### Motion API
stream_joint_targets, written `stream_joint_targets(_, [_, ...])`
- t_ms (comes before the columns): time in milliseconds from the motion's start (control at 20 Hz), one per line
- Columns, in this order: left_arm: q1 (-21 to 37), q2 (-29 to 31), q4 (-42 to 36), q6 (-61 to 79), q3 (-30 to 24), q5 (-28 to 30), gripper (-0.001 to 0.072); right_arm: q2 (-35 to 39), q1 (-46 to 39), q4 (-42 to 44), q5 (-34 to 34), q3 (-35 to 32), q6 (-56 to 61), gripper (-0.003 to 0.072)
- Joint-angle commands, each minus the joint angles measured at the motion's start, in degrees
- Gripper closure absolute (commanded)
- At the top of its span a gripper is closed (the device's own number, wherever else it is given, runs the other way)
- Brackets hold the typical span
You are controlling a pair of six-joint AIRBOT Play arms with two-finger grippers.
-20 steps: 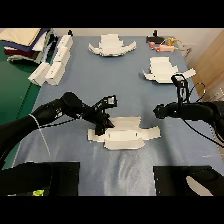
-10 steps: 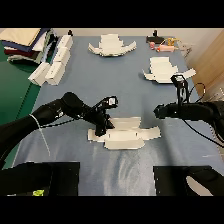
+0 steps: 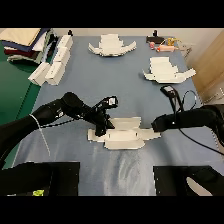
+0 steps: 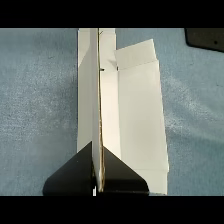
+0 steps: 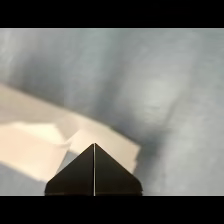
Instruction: Fold the box.
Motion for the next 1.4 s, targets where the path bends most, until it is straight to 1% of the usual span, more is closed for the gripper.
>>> stream_joint_targets(0, [0.0,0.0,0.0,0.0,0.0,0.1,0.0698,7.7,12.2,2.0,-6.6,-3.8,-2.9,0.0684])
stream_joint_targets(100, [0.0,0.0,0.0,0.0,0.0,0.1,0.0698,13.9,22.1,1.2,-5.5,-7.6,-4.0,0.0669])
stream_joint_targets(200, [0.0,0.0,0.0,0.0,0.0,0.1,0.0698,17.4,30.1,-4.0,-1.6,-11.4,-5.8,0.0200])
stream_joint_targets(250, [0.0,0.0,0.0,0.0,0.0,0.1,0.0698,17.5,33.0,-7.8,1.3,-13.0,-5.7,0.0156])
stream_joint_targets(300, [0.0,0.0,0.0,0.0,0.0,0.1,0.0698,16.7,35.1,-11.2,4.5,-14.1,-5.7,0.0155])
stream_joint_targets(400, [0.0,0.0,0.0,0.0,0.0,0.0,0.0698,13.3,36.7,-14.3,9.8,-14.8,-5.7,0.0155])
stream_joint_targets(600, [0.0,0.0,0.0,0.0,0.0,0.1,0.0698,2.9,36.9,-19.3,19.2,-14.8,-5.4,0.0159])
stream_joint_targets(700, [0.0,0.0,0.0,0.0,0.0,0.1,0.0698,-1.7,36.9,-22.0,25.0,-14.8,-2.6,0.0166])
stream_joint_targets(750, [0.0,0.0,0.0,0.0,0.0,0.1,0.0698,-3.2,36.9,-23.2,26.5,-14.6,-0.9,0.0166])
stream_joint_targets(850, [0.0,0.0,0.0,0.0,0.0,0.1,0.0698,-4.4,36.9,-26.9,26.7,-13.3,4.7,0.0177])
stream_joint_targets(950, [0.0,0.0,0.0,0.0,0.0,0.1,0.0698,-3.8,36.9,-32.1,26.3,-12.0,10.6,0.0177])
stream_joint_targets(1050, [0.0,0.0,0.0,0.0,0.0,0.1,0.0698,-2.7,36.9,-36.0,24.1,-10.4,14.0,0.0177])
stream_joint_targets(1300, [0.0,0.0,0.0,0.0,0.0,0.1,0.0697,-0.3,36.9,-36.2,19.5,-9.0,14.1,0.0175])
stream_joint_targets(1350, [0.0,0.0,0.0,0.0,0.0,0.1,0.0698,-0.4,36.9,-36.2,19.0,-9.1,14.0,0.0160])
